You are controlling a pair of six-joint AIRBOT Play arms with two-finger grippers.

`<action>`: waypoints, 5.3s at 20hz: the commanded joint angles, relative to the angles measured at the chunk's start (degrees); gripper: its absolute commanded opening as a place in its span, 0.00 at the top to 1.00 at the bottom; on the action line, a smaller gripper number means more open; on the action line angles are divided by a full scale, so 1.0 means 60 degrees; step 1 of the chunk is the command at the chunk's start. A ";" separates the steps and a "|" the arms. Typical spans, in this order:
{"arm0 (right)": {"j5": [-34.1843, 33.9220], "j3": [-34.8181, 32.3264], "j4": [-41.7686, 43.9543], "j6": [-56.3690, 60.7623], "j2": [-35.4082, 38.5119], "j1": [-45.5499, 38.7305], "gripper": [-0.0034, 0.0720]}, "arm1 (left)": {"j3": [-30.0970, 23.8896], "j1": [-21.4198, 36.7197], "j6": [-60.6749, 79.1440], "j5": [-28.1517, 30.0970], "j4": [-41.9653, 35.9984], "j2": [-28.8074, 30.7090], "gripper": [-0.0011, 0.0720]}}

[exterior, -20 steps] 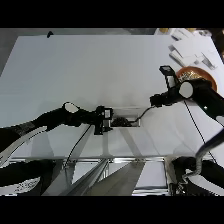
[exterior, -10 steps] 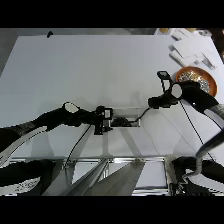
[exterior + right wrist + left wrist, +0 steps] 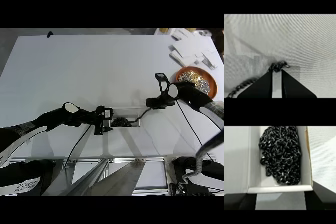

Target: Fold the box and place the chain.

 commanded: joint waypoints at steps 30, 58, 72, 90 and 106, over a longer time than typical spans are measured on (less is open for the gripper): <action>0.0237 -0.0011 -0.0907 0.1315 0.0390 0.1355 0.56 | -0.0004 0.0011 0.0000 0.0000 0.0000 0.0004 0.89; 0.2758 -0.0011 0.5133 -0.2827 0.5271 0.1523 0.93 | -0.0004 0.0011 0.0000 0.0000 0.0000 0.0007 0.89; 0.0492 0.0641 0.4969 -0.5268 0.3228 0.3391 0.56 | -0.0004 0.0007 0.0000 0.0000 0.0000 0.0007 0.89; 0.1446 0.1286 0.3745 -0.9712 0.0831 0.3515 0.75 | -0.0004 0.0007 0.0000 0.0000 0.0000 0.0004 0.89; 0.1093 0.0463 0.3872 -1.1635 0.1880 0.3982 0.49 | -0.0004 0.0007 0.0000 0.0000 0.0000 0.0007 0.89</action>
